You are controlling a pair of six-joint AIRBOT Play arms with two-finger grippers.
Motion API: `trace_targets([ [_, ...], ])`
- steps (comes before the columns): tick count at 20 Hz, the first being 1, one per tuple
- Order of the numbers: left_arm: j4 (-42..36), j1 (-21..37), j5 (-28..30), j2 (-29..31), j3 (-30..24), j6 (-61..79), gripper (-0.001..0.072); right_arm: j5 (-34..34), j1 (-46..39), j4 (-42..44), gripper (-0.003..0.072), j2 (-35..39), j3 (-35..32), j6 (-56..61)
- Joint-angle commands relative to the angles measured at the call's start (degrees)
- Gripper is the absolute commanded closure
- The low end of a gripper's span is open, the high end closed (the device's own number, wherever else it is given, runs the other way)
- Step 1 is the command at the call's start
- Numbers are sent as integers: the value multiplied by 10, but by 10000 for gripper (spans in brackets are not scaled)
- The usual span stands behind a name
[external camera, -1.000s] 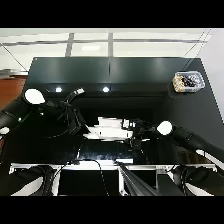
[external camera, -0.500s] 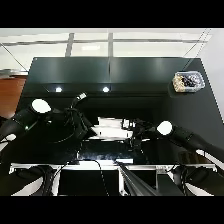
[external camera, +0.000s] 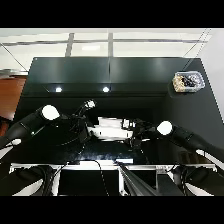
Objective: Fold the box and place the chain.
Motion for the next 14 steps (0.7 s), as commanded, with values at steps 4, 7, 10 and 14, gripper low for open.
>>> trace_targets([
  [4, 40, -4, 11, 0, 0, 2, 40, 0, 0, 0, 269, 0, 0, 0],
  [7, 78, -4, 12, 0, 0, 4, 39, 0, 0, 0, 269, 0, 0, 0],
  [10, 84, -5, 21, 0, 0, 36, 39, 0, 0, 0, 269, 0, 0, 0],
  [14, 71, -5, 60, 0, -1, 79, 39, 0, 0, 0, 269, 0, 0, 0],
])
